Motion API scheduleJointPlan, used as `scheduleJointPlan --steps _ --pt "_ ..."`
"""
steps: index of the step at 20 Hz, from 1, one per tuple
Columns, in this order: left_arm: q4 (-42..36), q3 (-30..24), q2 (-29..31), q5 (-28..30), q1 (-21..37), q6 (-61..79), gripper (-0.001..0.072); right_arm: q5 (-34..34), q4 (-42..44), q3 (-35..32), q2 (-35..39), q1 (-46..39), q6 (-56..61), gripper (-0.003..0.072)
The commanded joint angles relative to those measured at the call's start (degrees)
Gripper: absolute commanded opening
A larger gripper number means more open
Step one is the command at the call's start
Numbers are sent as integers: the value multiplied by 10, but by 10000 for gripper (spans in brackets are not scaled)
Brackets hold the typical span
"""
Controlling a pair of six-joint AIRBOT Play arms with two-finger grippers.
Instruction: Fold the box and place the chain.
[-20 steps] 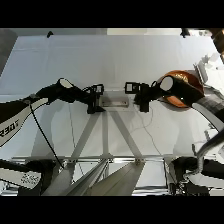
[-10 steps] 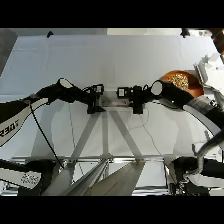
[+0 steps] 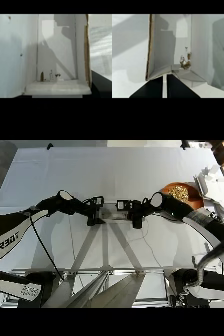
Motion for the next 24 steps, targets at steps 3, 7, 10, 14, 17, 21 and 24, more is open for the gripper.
scheduleJointPlan --steps 3,7,10,14,17,21,24 --pt "0 0 0 0 0 0 158 -13 72 1 0 1 0 102" --pt "0 0 0 0 0 0 158 -37 83 1 0 1 0 337" --pt "0 0 0 0 0 0 158 -31 83 1 0 1 0 95" --pt "0 0 0 0 0 0 158 -31 77 1 17 1 1 10" --pt "0 0 0 0 0 0 158 -31 47 1 66 0 43 10" --pt "0 0 0 0 0 0 158 -30 -72 0 158 -5 210 10" --pt "0 0 0 0 0 0 158 -10 -129 0 217 -55 365 10"
